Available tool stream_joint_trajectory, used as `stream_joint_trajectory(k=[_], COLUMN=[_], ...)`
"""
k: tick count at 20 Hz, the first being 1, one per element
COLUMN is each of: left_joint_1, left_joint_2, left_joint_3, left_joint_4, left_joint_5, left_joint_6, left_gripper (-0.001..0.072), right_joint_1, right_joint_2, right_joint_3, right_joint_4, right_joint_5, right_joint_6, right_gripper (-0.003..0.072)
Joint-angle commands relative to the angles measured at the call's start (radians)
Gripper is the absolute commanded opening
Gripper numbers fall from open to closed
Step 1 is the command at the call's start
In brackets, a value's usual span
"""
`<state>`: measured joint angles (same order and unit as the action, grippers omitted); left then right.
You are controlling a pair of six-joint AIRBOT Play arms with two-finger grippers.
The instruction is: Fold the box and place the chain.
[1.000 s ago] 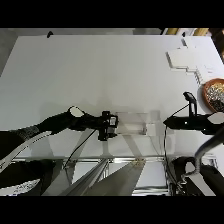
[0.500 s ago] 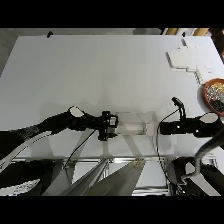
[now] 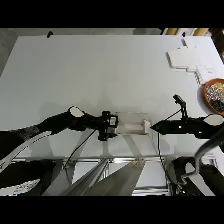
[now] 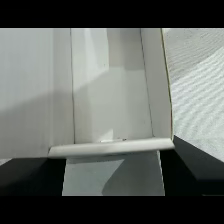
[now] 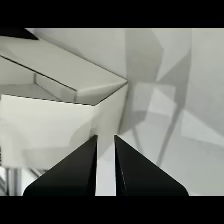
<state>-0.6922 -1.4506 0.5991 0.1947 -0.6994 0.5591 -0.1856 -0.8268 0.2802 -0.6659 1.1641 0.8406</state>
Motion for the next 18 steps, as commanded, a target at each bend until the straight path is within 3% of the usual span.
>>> stream_joint_trajectory(k=[1, 3, 7, 13, 18], left_joint_1=[0.0, 0.0, 0.0, 0.0, 0.0], left_joint_2=[0.0, 0.0, 0.0, 0.0, 0.0], left_joint_3=[0.0, 0.0, 0.0, 0.0, 0.0], left_joint_4=[0.0, 0.0, 0.0, 0.0, 0.0], left_joint_5=[0.0, 0.0, 0.0, 0.0, 0.0], left_joint_6=[0.002, 0.002, 0.002, 0.002, 0.002], left_gripper=[0.0372, 0.0372, 0.0372, 0.0372, 0.0372], right_joint_1=[0.017, 0.065, 0.168, 0.266, 0.455], right_joint_2=[0.039, 0.038, 0.038, 0.038, 0.028], right_joint_3=[-0.001, -0.001, -0.001, 0.011, 0.097], right_joint_4=[0.058, 0.047, 0.0, -0.04, -0.257], right_joint_5=[0.017, 0.005, -0.084, -0.151, -0.253], right_joint_6=[-0.013, -0.012, 0.035, 0.21, 0.513], right_gripper=[0.0203, 0.0252, 0.0447, 0.0439, 0.0436])
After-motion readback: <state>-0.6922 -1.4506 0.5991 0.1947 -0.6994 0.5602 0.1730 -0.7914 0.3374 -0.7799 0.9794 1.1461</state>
